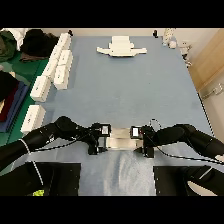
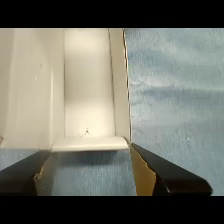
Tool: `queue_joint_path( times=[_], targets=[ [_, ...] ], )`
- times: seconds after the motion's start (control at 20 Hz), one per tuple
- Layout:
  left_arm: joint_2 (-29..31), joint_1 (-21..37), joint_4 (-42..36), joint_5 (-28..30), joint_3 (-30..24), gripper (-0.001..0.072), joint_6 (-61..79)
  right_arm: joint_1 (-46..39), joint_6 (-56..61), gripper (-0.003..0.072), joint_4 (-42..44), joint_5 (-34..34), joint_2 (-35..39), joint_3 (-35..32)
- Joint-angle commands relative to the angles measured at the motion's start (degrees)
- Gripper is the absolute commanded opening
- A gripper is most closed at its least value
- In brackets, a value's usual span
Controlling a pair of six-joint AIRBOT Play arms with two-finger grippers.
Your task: Fold the box.
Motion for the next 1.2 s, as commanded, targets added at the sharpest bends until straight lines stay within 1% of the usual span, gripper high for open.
queue_joint_path(
  times=[0.0, 0.2, 0.45, 0.65, 0.8, 1.15],
  targets=[
    [-1.38, -1.29, -2.34, 1.92, -0.02, 0.0700, 0.79, -0.02, 0.02, 0.0507, 0.02, 0.00, -0.02, -0.02],
    [-2.62, -1.29, -2.32, 1.99, 0.00, 0.0700, 0.81, -0.02, 0.02, 0.0507, 0.00, 0.00, -0.02, -0.02],
    [-2.64, -1.38, -2.32, 1.97, 0.00, 0.0700, 2.10, -0.02, 0.02, 0.0507, 0.00, 0.00, -0.02, -0.02],
    [-2.64, -2.99, -2.32, 3.15, 0.00, 0.0700, 2.05, -0.02, 0.02, 0.0507, 0.00, 0.00, -0.02, -0.02],
    [-2.64, -3.08, -2.32, 4.55, 0.00, 0.0700, 2.03, -0.02, 0.02, 0.0507, 0.00, 0.00, -0.02, -0.02],
    [-2.62, -3.08, -2.34, 4.50, 0.00, 0.0699, 2.03, -0.02, 0.02, 0.0507, 0.00, 0.00, -0.02, -0.02]
  ],
)
